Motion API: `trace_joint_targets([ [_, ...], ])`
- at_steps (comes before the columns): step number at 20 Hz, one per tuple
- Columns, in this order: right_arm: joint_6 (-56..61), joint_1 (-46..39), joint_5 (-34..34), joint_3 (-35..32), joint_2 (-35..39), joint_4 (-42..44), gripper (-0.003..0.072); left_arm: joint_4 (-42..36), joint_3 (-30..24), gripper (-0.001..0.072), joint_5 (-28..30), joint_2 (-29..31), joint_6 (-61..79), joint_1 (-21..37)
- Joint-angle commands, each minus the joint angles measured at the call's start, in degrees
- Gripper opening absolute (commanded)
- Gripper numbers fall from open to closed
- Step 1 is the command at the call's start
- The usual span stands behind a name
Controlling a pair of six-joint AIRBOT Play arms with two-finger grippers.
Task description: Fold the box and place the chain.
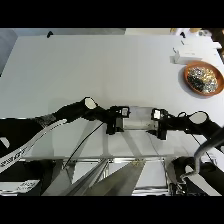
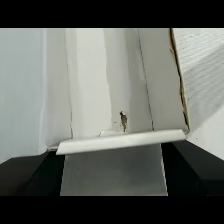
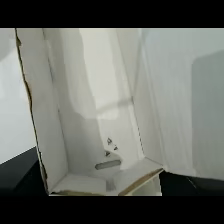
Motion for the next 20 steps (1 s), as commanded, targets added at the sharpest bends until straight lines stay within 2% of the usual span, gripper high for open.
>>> trace_joint_targets([
  [1, 9.68, 0.02, 3.61, 0.07, 7.13, -12.22, 0.0666, 0.11, -0.02, 0.0272, -0.15, 0.02, -0.02, 0.0],
  [4, 15.19, 0.04, 10.05, 0.07, 14.84, -18.6, 0.0664, 0.11, -0.02, 0.0272, -0.15, 0.02, -0.02, 0.0],
  [6, 18.91, 0.04, 10.32, 0.07, 19.34, -17.92, 0.0644, 0.11, -0.02, 0.0272, -0.15, 0.02, -0.02, 0.0],
  [10, 19.1, 0.04, 10.38, 0.07, 26.75, -10.45, 0.0299, 0.13, -0.02, 0.0272, -0.15, 0.02, -0.02, 0.0],
  [12, 18.75, 0.04, 10.64, 0.07, 27.69, -3.65, 0.0064, 0.11, -0.02, 0.0272, -0.15, 0.02, -0.02, 0.0],
  [13, 17.03, 0.04, 10.03, 0.04, 27.47, 0.09, 0.0015, 0.11, -0.02, 0.0272, -0.13, 0.02, -0.02, 0.0],
  [16, 13.18, 0.04, 1.57, 0.04, 24.87, 8.5, 0.0015, 0.11, -0.02, 0.0272, -0.13, 0.02, -0.02, 0.0],
  [18, 11.56, 0.04, -4.76, 0.04, 20.57, 12.46, 0.0015, 0.11, -0.02, 0.0272, -0.13, 0.02, -0.02, 0.0],
  [20, 10.08, 0.04, -8.33, 0.07, 14.38, 14.88, 0.0014, 0.11, -0.02, 0.0272, -0.15, 0.02, -0.02, 0.0],
])
